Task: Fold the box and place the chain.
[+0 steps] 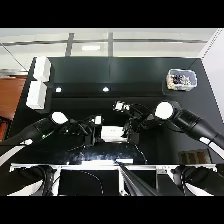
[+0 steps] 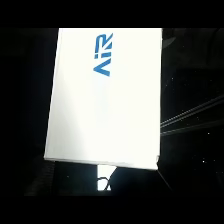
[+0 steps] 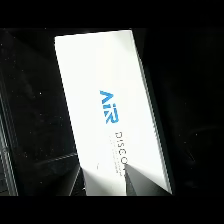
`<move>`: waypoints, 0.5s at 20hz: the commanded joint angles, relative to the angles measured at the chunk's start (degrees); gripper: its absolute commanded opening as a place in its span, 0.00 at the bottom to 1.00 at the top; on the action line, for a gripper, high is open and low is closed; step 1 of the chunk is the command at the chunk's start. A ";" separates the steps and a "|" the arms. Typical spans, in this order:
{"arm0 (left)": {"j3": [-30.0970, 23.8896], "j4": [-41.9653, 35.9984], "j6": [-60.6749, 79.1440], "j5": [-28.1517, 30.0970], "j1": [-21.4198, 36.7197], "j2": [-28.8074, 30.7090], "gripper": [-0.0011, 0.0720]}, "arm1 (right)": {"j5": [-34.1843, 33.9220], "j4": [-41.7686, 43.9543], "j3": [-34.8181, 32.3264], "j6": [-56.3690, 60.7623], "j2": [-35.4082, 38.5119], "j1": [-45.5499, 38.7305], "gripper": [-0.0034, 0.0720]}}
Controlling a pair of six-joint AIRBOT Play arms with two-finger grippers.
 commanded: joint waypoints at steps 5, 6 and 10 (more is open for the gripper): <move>0.04 0.00 -0.07 0.00 -0.04 -0.02 0.57 | -1.09 0.09 -0.83 0.44 -0.04 0.09 0.46; 0.04 0.00 -0.07 0.02 -0.04 -0.02 0.57 | -1.16 0.11 -1.03 0.44 -0.22 0.09 0.46; 0.04 0.00 -0.07 0.02 -0.04 -0.02 0.57 | -1.92 0.04 -1.11 0.46 -0.42 0.09 0.46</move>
